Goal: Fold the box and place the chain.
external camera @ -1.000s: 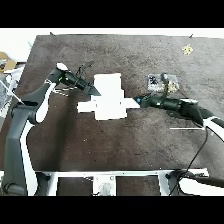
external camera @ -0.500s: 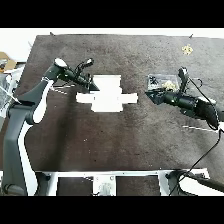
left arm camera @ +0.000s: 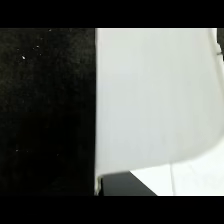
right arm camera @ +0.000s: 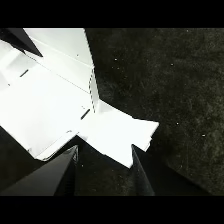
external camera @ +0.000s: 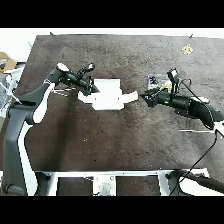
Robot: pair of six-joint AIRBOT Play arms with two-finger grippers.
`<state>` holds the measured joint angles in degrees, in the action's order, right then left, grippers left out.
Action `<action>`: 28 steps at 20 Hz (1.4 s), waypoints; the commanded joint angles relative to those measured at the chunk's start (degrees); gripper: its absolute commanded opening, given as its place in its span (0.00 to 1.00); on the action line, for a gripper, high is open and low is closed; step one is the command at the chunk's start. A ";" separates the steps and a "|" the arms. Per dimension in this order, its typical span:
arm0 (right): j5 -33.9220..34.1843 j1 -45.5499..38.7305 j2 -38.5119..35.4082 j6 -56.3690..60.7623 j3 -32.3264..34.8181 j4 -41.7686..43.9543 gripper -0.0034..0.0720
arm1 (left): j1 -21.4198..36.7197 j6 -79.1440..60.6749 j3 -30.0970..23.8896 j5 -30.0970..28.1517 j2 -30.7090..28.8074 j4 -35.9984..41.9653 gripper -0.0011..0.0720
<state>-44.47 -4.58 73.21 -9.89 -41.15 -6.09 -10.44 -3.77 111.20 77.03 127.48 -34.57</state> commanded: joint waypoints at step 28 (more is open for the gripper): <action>2.25 14.78 11.43 -25.11 -8.55 -14.38 0.89 | -0.04 -4.70 -2.34 1.81 0.09 0.85 0.03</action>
<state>-42.72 8.60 84.16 -36.45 -47.59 -12.25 -10.46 -8.29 108.86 78.74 127.59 -34.26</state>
